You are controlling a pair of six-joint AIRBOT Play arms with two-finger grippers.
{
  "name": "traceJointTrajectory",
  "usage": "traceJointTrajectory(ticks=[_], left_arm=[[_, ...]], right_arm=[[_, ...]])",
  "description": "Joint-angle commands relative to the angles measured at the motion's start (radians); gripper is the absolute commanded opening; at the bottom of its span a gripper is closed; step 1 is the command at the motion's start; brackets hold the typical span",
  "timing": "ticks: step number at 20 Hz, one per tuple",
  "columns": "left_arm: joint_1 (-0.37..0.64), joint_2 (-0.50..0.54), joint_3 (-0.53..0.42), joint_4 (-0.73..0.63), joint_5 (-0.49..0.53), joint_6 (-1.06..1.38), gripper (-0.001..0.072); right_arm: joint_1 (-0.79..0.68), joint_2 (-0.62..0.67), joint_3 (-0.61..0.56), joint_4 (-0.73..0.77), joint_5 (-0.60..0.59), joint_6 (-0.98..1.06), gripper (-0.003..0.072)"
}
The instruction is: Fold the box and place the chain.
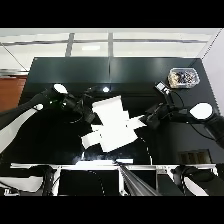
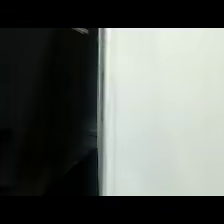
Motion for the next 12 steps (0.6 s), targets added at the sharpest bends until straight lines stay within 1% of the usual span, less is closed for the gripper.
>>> traceJointTrajectory(ticks=[1,2,3,5,7,9,12], left_arm=[[-0.075,0.106,-0.001,0.045,0.185,0.172,0.0023],[-0.088,0.128,-0.001,0.029,0.238,0.285,0.0024],[-0.097,0.135,-0.001,0.024,0.266,0.388,0.0024],[-0.117,0.123,-0.001,0.044,0.301,0.485,0.0024],[-0.134,0.100,-0.001,0.103,0.325,0.484,0.0024],[-0.152,0.072,-0.001,0.163,0.333,0.484,0.0024],[-0.170,0.052,-0.001,0.182,0.343,0.485,0.0026]], right_arm=[[-0.012,0.006,0.056,-0.229,0.175,-0.041,0.0631],[-0.012,0.006,0.053,-0.228,0.175,-0.052,0.0631],[-0.012,0.005,0.049,-0.221,0.167,-0.086,0.0631],[-0.012,0.005,0.034,-0.211,0.136,-0.172,0.0629],[-0.006,0.005,0.025,-0.187,0.130,-0.260,0.0629],[0.020,0.004,0.018,-0.195,0.096,-0.292,0.0629],[0.085,0.003,-0.024,-0.192,0.040,-0.355,0.0628]])
